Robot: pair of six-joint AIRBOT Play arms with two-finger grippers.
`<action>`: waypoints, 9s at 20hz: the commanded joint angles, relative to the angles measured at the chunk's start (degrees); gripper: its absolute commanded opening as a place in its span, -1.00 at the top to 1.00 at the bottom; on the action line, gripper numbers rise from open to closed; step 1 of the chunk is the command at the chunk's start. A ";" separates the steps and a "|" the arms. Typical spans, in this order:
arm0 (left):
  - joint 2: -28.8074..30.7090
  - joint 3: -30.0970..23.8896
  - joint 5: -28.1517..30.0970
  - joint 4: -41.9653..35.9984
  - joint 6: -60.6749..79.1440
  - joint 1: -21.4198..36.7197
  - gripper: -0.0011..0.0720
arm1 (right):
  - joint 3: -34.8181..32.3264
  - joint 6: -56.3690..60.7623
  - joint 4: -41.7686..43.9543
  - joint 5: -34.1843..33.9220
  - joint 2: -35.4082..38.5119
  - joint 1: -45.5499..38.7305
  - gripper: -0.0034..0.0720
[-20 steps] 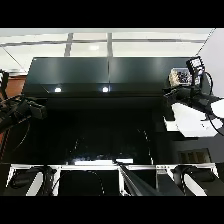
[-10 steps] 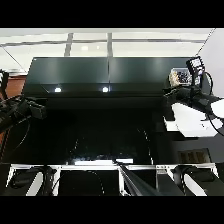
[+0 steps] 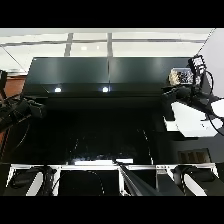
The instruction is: Fold the box and place the chain.
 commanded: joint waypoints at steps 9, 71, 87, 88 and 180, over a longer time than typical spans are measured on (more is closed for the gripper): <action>-12.70 -0.07 0.59 -2.60 -1.86 0.09 -0.97 | 2.60 21.73 -12.22 0.22 -12.07 -5.62 -0.94; -69.02 24.63 -40.24 -25.81 13.99 -20.28 -0.53 | -20.02 -14.97 34.71 10.62 -4.76 2.54 0.86; -70.86 30.18 -40.74 -20.13 15.32 -19.19 0.74 | -20.02 -14.97 34.69 10.60 -4.76 2.54 0.86; -70.86 30.18 -40.92 -20.11 15.45 -19.17 0.84 | -20.02 -14.97 34.69 10.58 -4.76 2.54 0.86; -51.08 13.90 -6.16 -10.34 58.25 -33.97 0.90 | -7.17 -68.70 17.77 9.77 -22.23 20.26 -0.94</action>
